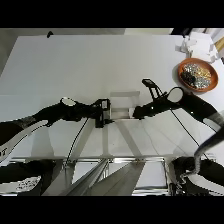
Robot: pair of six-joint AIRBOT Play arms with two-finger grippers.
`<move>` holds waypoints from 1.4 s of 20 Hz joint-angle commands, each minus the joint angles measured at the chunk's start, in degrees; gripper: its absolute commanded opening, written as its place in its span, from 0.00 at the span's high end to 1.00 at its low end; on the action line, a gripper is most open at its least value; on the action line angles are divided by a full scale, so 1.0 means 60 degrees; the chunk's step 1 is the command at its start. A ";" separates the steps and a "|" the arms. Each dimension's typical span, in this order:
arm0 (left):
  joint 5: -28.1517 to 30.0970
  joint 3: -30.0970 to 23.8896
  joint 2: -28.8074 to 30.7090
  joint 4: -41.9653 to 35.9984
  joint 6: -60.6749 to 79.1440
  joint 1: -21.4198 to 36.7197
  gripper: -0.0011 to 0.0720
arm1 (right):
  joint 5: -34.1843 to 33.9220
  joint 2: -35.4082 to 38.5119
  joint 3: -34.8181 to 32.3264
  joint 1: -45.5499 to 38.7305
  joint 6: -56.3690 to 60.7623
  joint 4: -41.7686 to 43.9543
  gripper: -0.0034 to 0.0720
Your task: Fold the box and place the chain.
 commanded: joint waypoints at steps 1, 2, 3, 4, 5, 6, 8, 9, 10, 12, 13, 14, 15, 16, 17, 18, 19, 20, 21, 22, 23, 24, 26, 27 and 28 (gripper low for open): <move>-0.0004 0.0000 0.0004 0.0004 0.0004 -0.0004 0.97 | 0.0189 -0.0790 0.0965 0.0841 0.2437 -0.1905 0.33; 0.0000 0.0000 0.0004 0.0004 0.0004 -0.0004 0.97 | 0.0244 -0.0980 0.1191 0.0965 0.2962 -0.2135 0.33; 0.0000 0.0000 0.0004 0.0004 0.0004 -0.0004 0.97 | 0.0353 -0.1147 0.1406 0.1053 0.3348 -0.2273 0.33; 0.0000 0.0000 0.0004 0.0007 0.0004 -0.0004 0.97 | 0.0393 -0.1282 0.1585 0.1118 0.3716 -0.2375 0.33; 0.0000 0.0000 0.0004 0.0004 0.0004 -0.0004 0.97 | 0.0390 -0.1355 0.1668 0.1118 0.3993 -0.2382 0.33; 0.0000 0.0000 0.0004 0.0007 0.0004 -0.0004 0.97 | 0.0397 -0.1395 0.1694 0.1115 0.4273 -0.2448 0.33; 0.0000 0.0000 0.0004 0.0004 0.0004 -0.0004 0.97 | 0.0597 -0.1457 0.1694 0.1118 0.4874 -0.2860 0.34; 0.0000 0.0000 0.0004 0.0007 0.0004 -0.0004 0.97 | 0.0798 -0.1504 0.1694 0.1118 0.5118 -0.3166 0.34; 0.0000 0.0000 0.0004 0.0007 0.0004 -0.0004 0.97 | 0.0976 -0.1545 0.1694 0.1158 0.5344 -0.3490 0.34; 0.0000 0.0000 0.0004 0.0007 0.0004 -0.0004 0.97 | 0.1133 -0.1636 0.1694 0.1359 0.5796 -0.4127 0.41; 0.0000 0.0000 0.0004 0.0007 0.0004 -0.0004 0.97 | 0.1129 -0.1698 0.1694 0.1490 0.5949 -0.4186 0.42; -0.0004 0.0000 0.0004 0.0007 0.0004 -0.0004 0.97 | 0.1027 -0.1738 0.1694 0.1621 0.5971 -0.4178 0.43; 0.0000 0.0000 0.0004 0.0007 0.0004 -0.0004 0.97 | 0.0903 -0.1756 0.1694 0.1763 0.5971 -0.4189 0.47; -0.0004 0.0000 0.0004 0.0007 0.0004 -0.0004 0.97 | 0.0761 -0.1756 0.1694 0.1861 0.5978 -0.4182 0.54; -0.0004 0.0000 0.0004 0.0007 0.0004 -0.0004 0.97 | 0.0652 -0.1759 0.1694 0.1942 0.6204 -0.4211 0.54; -0.0004 0.0000 0.0004 0.0004 0.0004 -0.0004 0.97 | 0.0546 -0.1763 0.1694 0.2000 0.6335 -0.4222 0.54; 0.0000 0.0000 0.0004 0.0007 0.0004 -0.0004 0.97 | 0.0488 -0.1789 0.1698 0.2051 0.6371 -0.4229 0.54; 0.0000 0.0000 0.0004 0.0007 0.0004 -0.0004 0.97 | 0.0503 -0.1843 0.1705 0.2098 0.6390 -0.4226 0.56; 0.0000 0.0000 0.0004 0.0004 0.0000 -0.0004 0.97 | 0.0532 -0.1934 0.1705 0.2157 0.6408 -0.4229 0.59; -0.0004 0.0000 0.0004 0.0004 0.0004 -0.0004 0.97 | 0.0557 -0.2011 0.1705 0.2222 0.6462 -0.4229 0.60; -0.0004 0.0000 0.0004 0.0004 0.0004 -0.0004 0.97 | 0.0557 -0.2055 0.1705 0.2302 0.6535 -0.4237 0.65; -0.0004 0.0000 0.0004 0.0007 0.0000 -0.0004 0.97 | 0.0525 -0.2058 0.1705 0.2361 0.6637 -0.4251 0.71; 0.0000 0.0000 0.0004 0.0004 0.0004 -0.0004 0.97 | 0.0539 -0.2058 0.1705 0.2364 0.6641 -0.4248 0.86; 0.0000 0.0000 0.0004 0.0004 0.0000 -0.0004 0.97 | 0.0572 -0.2058 0.1705 0.2364 0.6641 -0.4255 0.92; -0.0004 0.0000 0.0004 0.0007 0.0004 -0.0004 0.97 | 0.0572 -0.2058 0.1705 0.2368 0.6637 -0.4251 0.94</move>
